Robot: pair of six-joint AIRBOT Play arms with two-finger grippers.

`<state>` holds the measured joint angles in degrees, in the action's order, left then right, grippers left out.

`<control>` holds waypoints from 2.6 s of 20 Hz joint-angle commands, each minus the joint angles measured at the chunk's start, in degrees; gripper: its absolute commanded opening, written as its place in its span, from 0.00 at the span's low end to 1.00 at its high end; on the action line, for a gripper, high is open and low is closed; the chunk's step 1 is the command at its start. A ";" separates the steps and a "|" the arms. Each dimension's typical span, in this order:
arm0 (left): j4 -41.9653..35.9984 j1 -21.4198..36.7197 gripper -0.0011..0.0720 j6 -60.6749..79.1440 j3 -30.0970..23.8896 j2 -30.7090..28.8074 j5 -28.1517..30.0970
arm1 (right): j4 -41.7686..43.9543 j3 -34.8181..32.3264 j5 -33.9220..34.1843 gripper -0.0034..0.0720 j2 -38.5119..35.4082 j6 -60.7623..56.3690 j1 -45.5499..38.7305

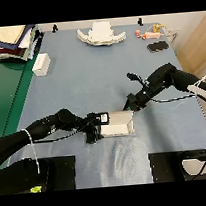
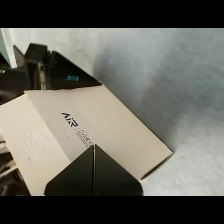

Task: Fold the box.

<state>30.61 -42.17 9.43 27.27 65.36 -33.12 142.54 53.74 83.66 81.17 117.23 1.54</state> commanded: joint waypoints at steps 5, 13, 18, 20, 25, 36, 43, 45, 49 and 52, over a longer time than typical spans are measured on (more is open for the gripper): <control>0.00 0.00 0.66 0.02 0.04 0.00 -0.02 | -1.42 -2.62 -6.73 0.05 -4.76 10.40 7.76; 0.00 0.00 0.66 0.02 0.04 0.00 -0.02 | -4.81 -19.43 -33.16 0.05 -25.53 18.69 17.68; 0.00 0.00 0.66 0.02 0.04 0.00 0.00 | -7.96 -27.04 -44.72 0.10 -35.69 21.94 25.18; 0.00 0.00 0.66 0.02 0.04 0.00 0.00 | -12.13 -27.02 -44.59 0.34 -35.85 21.94 26.82; 0.02 0.00 0.66 0.02 0.04 0.00 0.00 | -12.96 -26.95 -44.19 0.44 -35.82 21.92 27.17; 0.00 0.00 0.66 0.02 0.04 0.00 0.00 | -14.21 -26.88 -40.11 0.73 -35.87 36.37 27.32; 0.02 0.00 0.66 0.02 0.04 0.00 0.00 | -23.21 -26.93 -46.40 0.73 -35.89 37.66 34.64; 0.00 0.00 0.66 0.02 0.04 0.00 0.00 | -25.27 -26.93 -49.29 0.73 -35.89 37.24 36.83; 0.02 0.00 0.66 0.02 0.04 0.00 0.00 | -26.77 -27.04 -50.36 0.73 -35.80 37.29 37.86; 0.02 0.00 0.66 0.02 0.04 0.00 0.00 | -28.85 -27.04 -50.36 0.73 -35.74 37.29 37.88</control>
<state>30.61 -42.17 9.43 27.27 65.36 -33.12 116.03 26.74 34.17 45.39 154.52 38.96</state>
